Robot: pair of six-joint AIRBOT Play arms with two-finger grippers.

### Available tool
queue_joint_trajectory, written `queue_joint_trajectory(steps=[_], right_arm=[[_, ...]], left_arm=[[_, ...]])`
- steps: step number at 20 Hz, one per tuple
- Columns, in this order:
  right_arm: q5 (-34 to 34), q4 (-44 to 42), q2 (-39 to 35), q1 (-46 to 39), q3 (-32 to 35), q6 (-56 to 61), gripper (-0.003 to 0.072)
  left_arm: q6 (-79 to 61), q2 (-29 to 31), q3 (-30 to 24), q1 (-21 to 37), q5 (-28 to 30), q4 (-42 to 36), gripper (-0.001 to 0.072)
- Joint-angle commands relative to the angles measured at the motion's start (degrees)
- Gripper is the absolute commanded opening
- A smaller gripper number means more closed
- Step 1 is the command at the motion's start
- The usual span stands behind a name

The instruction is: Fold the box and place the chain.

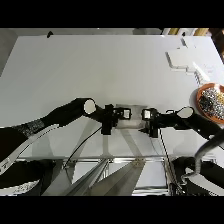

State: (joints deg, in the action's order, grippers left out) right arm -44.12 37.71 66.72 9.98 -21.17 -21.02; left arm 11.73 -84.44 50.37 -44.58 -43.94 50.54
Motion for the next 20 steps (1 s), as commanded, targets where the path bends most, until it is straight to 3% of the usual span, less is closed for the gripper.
queue_joint_trajectory(steps=[1,3,6,7,8,10,12,16,20], right_arm=[[0.0,0.0,0.0,0.0,0.0,0.0,0.0398],[0.0,0.0,0.0,0.0,0.0,0.0,0.0398],[0.0,0.0,0.0,0.0,0.0,0.0,0.0398],[0.0,0.0,0.0,0.0,0.0,0.0,0.0398],[0.0,0.0,0.0,0.0,0.0,0.0,0.0398],[0.0,0.0,0.0,0.0,0.0,0.0,0.0398],[0.0,0.0,0.0,0.0,0.0,0.0,0.0398],[0.0,0.0,0.0,0.0,0.0,0.0,0.0398],[0.0,0.0,0.0,0.0,0.0,0.0,0.0398]], left_arm=[[-0.2,-0.8,0.0,-0.6,0.2,-1.3,0.0270],[-0.2,-0.8,0.0,-0.8,0.2,-1.3,0.0422],[-0.2,-0.7,0.0,-0.9,-0.1,-1.2,0.0427],[-0.1,-0.6,0.0,-0.9,-0.5,-1.2,0.0399],[0.5,-0.3,0.0,-0.9,-1.2,-0.6,0.0323],[3.6,1.6,0.0,-0.7,-3.5,2.4,0.0108],[10.1,4.5,0.0,-0.2,-6.6,7.6,0.0018],[31.3,10.4,0.0,2.7,-13.4,16.5,0.0019],[49.3,14.9,-0.1,6.9,-17.2,17.6,0.0042]])
